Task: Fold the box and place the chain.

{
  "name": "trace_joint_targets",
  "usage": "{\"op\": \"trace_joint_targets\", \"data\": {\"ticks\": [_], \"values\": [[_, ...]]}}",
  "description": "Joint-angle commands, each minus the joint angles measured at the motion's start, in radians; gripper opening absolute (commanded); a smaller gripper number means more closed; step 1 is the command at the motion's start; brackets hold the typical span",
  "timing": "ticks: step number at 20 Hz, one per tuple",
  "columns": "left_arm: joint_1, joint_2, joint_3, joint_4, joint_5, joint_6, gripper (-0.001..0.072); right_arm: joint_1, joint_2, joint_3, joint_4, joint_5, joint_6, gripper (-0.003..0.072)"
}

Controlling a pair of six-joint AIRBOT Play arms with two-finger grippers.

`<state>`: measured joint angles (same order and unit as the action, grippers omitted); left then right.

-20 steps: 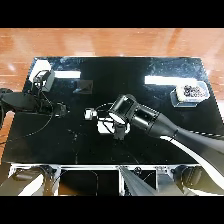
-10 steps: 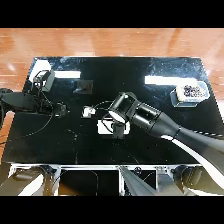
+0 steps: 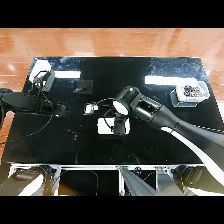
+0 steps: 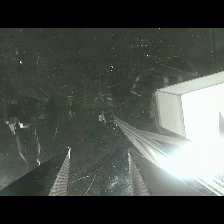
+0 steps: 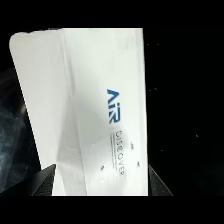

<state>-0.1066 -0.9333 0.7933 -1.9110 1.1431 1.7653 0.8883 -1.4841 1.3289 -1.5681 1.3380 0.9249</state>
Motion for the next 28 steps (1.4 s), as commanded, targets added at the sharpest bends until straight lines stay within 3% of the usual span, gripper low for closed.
{"op": "trace_joint_targets", "data": {"ticks": [1, 5, 6, 7, 9, 10, 16, 19, 20, 21, 24, 28], "values": [[0.001, 0.0, 0.0, 0.005, 0.003, 0.0, 0.0467, -0.01, -0.04, -0.003, 0.048, 0.0, -0.045, 0.0707], [0.001, 0.0, 0.0, 0.018, 0.001, 0.0, 0.0466, -0.012, -0.042, -0.003, 0.049, -0.011, -0.047, 0.0681], [0.001, 0.0, 0.0, 0.019, 0.002, 0.0, 0.0466, -0.012, -0.042, -0.003, 0.049, -0.011, -0.047, 0.0502], [0.001, 0.0, 0.0, 0.018, 0.002, 0.0, 0.0466, -0.012, -0.042, -0.003, 0.049, -0.008, -0.047, 0.037], [0.001, 0.0, 0.0, 0.019, 0.002, 0.0, 0.0467, -0.011, -0.041, -0.003, 0.049, -0.004, -0.047, 0.0177], [0.001, 0.0, 0.0, 0.019, 0.002, 0.0, 0.0466, -0.012, -0.041, -0.003, 0.049, 0.001, -0.047, 0.0136], [0.001, 0.0, 0.0, 0.019, 0.002, 0.0, 0.0466, -0.012, -0.025, 0.001, 0.047, 0.013, -0.047, 0.0135], [0.001, 0.0, 0.0, 0.018, 0.001, 0.0, 0.0466, -0.012, 0.016, 0.001, 0.043, 0.012, -0.03, 0.0151], [0.001, 0.0, 0.0, 0.019, 0.001, 0.0, 0.0467, -0.011, 0.032, 0.001, 0.037, 0.016, -0.02, 0.0403], [0.001, 0.0, 0.0, 0.019, 0.001, 0.0, 0.0467, -0.011, 0.046, 0.001, 0.021, 0.025, -0.021, 0.0705], [0.001, 0.0, 0.0, 0.019, 0.001, 0.0, 0.0466, -0.009, 0.076, -0.007, 0.023, 0.02, -0.039, 0.0708], [0.001, 0.0, 0.0, 0.018, 0.005, 0.0, 0.0466, -0.029, 0.073, -0.113, 0.024, -0.071, -0.105, 0.0708]]}}
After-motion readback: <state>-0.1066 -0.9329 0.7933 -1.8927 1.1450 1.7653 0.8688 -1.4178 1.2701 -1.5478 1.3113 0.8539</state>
